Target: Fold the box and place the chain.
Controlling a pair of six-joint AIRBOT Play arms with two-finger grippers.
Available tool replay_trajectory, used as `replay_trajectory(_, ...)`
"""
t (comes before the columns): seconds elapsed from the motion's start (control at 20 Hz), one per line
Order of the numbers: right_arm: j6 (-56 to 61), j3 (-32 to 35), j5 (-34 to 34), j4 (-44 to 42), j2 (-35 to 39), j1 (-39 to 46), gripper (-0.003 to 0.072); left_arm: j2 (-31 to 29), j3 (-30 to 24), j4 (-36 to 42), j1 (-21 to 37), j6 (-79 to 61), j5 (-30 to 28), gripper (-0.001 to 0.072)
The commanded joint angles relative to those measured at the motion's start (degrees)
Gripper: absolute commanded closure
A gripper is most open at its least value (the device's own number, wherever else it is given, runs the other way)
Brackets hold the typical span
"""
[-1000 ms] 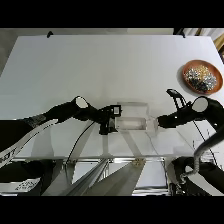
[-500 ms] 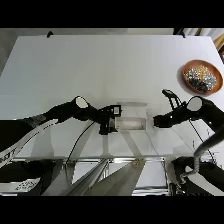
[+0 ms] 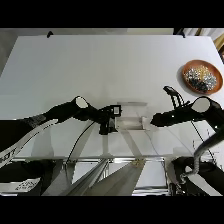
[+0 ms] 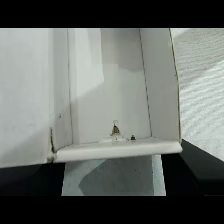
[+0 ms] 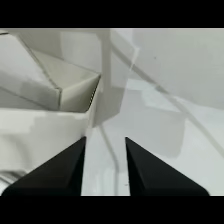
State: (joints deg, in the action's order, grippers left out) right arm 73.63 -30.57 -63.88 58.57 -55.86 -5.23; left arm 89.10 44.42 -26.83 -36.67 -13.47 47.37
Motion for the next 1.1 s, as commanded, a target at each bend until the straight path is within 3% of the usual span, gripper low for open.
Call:
replay_trajectory(0.0,-2.0,0.0,-2.0,-3.8,0.9,-0.1,0.0354,0.0,0.0,0.0,0.0,0.0,0.0,0.0376)
replay_trajectory(0.35,-1.9,0.0,1.6,-5.0,0.5,-3.8,0.034,0.0,0.0,0.0,0.0,0.0,0.0,0.0376)
replay_trajectory(0.4,-1.9,0.0,1.6,-5.0,0.2,-4.2,0.0296,0.0,0.0,0.0,0.0,0.0,0.0,0.0376)
replay_trajectory(0.45,-1.5,0.0,1.7,-4.4,-0.5,-4.9,0.0203,0.0,0.0,0.0,0.0,0.0,0.0,0.0376)
replay_trajectory(0.6,0.5,0.0,4.0,-3.1,-1.9,-7.7,0.0155,0.0,0.0,0.0,0.0,0.0,0.0,0.0376)
replay_trajectory(1.05,8.3,-1.2,9.7,1.1,-2.0,-13.0,0.019,0.0,0.0,0.0,0.0,0.0,0.0,0.0376)
